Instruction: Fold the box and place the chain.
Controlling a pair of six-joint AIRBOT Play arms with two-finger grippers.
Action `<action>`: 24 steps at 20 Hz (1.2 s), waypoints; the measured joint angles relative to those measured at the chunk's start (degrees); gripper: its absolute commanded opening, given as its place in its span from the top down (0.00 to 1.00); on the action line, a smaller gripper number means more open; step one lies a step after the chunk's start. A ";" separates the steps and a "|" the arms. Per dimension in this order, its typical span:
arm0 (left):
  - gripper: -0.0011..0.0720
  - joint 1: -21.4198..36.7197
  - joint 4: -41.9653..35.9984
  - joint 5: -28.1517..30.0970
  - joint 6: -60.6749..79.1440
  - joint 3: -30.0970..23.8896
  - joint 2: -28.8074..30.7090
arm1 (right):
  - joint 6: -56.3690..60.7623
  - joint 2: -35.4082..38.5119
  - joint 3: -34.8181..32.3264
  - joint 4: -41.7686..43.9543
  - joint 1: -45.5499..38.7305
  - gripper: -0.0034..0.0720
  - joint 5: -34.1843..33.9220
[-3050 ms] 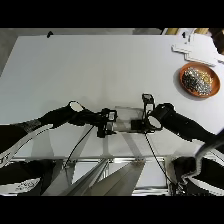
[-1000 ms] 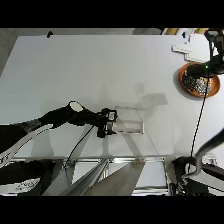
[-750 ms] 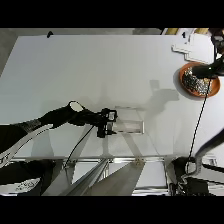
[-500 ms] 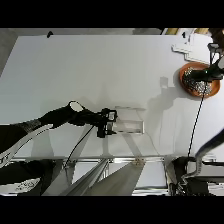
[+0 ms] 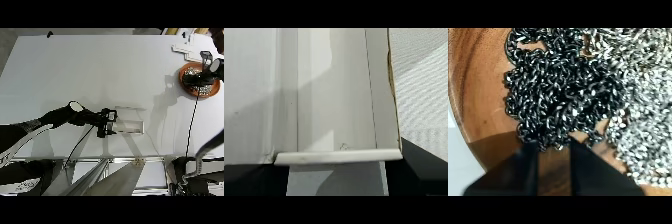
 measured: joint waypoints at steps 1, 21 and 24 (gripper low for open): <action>0.70 0.00 0.00 0.00 0.00 0.00 0.00 | 0.00 -0.28 0.00 0.00 0.00 0.80 -0.09; 0.70 0.00 0.00 0.00 0.02 0.00 0.00 | -6.01 19.74 0.02 5.38 -0.02 0.93 12.81; 0.70 0.00 0.00 0.00 0.00 0.00 0.00 | -7.87 29.14 0.02 12.57 -0.02 0.93 18.73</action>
